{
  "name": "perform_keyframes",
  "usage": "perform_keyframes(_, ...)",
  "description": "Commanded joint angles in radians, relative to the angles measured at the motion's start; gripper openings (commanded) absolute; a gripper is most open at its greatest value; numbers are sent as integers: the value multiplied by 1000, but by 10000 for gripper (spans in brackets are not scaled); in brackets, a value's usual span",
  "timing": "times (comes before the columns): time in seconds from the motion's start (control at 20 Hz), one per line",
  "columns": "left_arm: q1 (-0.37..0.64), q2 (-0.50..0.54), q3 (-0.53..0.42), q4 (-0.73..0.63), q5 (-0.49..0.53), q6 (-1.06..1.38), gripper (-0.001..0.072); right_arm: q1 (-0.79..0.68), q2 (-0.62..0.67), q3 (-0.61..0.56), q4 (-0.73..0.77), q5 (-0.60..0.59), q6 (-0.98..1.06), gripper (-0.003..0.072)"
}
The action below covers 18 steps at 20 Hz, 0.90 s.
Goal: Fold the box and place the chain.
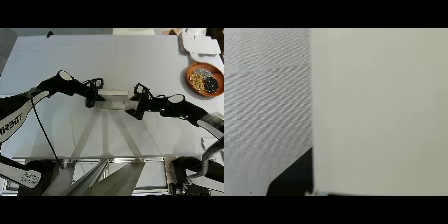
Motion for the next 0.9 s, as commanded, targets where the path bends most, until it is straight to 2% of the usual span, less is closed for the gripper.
perform_keyframes(0.0,-1,0,0,0,0,0,12,1,-32,12,35,0,-113,693)
perform_keyframes(0.2,-1,0,0,0,0,0,12,1,-67,31,35,6,-166,693)
perform_keyframes(0.45,-1,0,0,0,0,0,12,1,-83,56,45,71,-262,693)
perform_keyframes(0.85,-1,0,0,0,0,0,12,-42,-242,164,-9,244,-177,693)
